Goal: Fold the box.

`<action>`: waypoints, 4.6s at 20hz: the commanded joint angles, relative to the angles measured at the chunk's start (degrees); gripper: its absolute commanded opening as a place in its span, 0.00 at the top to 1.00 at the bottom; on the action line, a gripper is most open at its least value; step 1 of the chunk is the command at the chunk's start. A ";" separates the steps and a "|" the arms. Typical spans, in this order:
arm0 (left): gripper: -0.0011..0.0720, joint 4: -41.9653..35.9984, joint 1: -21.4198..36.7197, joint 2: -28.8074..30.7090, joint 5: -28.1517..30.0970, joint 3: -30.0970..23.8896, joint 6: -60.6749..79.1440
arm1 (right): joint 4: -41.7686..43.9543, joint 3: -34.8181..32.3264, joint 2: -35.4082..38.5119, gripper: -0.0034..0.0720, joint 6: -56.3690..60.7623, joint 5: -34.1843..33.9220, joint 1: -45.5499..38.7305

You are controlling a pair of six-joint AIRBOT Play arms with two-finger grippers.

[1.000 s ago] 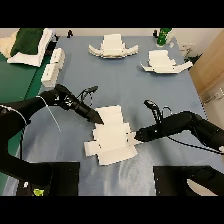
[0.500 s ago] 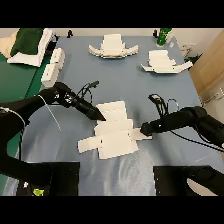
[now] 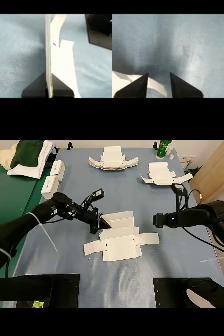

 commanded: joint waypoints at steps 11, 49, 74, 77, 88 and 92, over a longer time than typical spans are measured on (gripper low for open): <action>0.97 -2.19 -11.21 10.45 20.72 -13.00 3.48 | 2.29 1.95 1.57 0.42 1.97 -0.44 -0.26; 0.97 -0.13 -15.43 8.50 16.31 -14.38 -2.25 | 8.09 1.07 1.53 0.95 -5.09 -9.11 3.21; 0.97 -0.15 -15.47 8.52 15.15 -14.38 -3.52 | -9.73 -19.28 11.54 0.00 -21.99 2.36 53.16; 0.97 -0.15 -15.47 8.52 15.15 -14.38 -3.52 | -9.92 -19.28 2.69 0.01 -24.20 6.47 53.46; 0.97 -0.15 -15.47 8.52 15.15 -14.38 -3.52 | -26.03 -16.04 2.10 0.01 7.82 8.57 53.46; 0.97 -0.15 -15.47 8.52 15.17 -14.38 -3.52 | -30.56 -14.47 3.74 0.01 20.39 -0.66 53.44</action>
